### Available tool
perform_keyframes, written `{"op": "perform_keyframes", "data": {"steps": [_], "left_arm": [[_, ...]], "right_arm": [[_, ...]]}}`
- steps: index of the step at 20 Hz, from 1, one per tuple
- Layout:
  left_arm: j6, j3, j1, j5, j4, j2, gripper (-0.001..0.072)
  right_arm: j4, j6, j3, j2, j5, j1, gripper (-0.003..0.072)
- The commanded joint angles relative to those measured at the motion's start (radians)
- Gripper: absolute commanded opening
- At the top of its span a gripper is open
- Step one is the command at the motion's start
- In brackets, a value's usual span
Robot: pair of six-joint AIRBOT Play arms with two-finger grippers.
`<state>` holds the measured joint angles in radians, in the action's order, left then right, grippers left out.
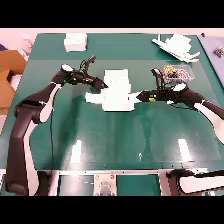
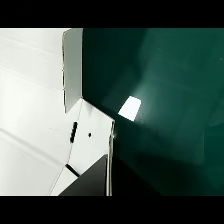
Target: Fold the box and place the chain.
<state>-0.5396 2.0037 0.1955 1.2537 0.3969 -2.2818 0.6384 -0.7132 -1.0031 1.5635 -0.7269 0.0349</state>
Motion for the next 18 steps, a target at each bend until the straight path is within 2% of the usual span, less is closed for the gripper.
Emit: {"op": "perform_keyframes", "data": {"steps": [1, 2, 6, 7, 9, 10, 11, 15, 16, 18], "left_arm": [[0.017, 0.001, 0.001, -0.008, -0.016, -0.006, 0.0340], [0.017, 0.001, 0.001, -0.007, -0.018, -0.006, 0.0271], [0.033, 0.001, 0.001, -0.007, -0.018, -0.008, 0.0262], [0.034, 0.001, 0.001, -0.006, -0.018, -0.008, 0.0229], [0.045, 0.001, 0.001, -0.010, -0.019, -0.008, 0.0224], [0.044, 0.001, 0.001, -0.012, -0.018, -0.008, 0.0162], [0.045, 0.001, 0.001, -0.013, -0.018, -0.008, 0.0137], [0.048, 0.001, 0.001, 0.023, -0.018, -0.008, 0.0141], [0.051, 0.001, 0.001, 0.025, -0.014, -0.008, 0.0194], [0.060, 0.001, 0.001, 0.026, -0.015, -0.008, 0.0195]], "right_arm": [[0.000, 0.000, 0.000, 0.000, 0.001, 0.001, 0.0009], [0.000, 0.000, 0.000, 0.000, 0.001, 0.001, 0.0009], [0.000, 0.000, 0.000, 0.000, 0.001, 0.001, 0.0009], [0.000, 0.000, 0.000, 0.000, 0.001, 0.001, 0.0009], [0.000, 0.000, 0.000, 0.000, 0.001, 0.001, 0.0009], [0.000, 0.000, 0.000, 0.000, 0.002, 0.001, 0.0009], [0.000, 0.000, 0.000, 0.000, 0.002, 0.001, 0.0009], [0.000, 0.000, 0.000, 0.000, 0.002, 0.001, 0.0008], [0.000, 0.000, 0.000, 0.000, 0.002, 0.001, 0.0009], [0.000, 0.000, 0.000, 0.000, 0.002, 0.001, 0.0009]]}}
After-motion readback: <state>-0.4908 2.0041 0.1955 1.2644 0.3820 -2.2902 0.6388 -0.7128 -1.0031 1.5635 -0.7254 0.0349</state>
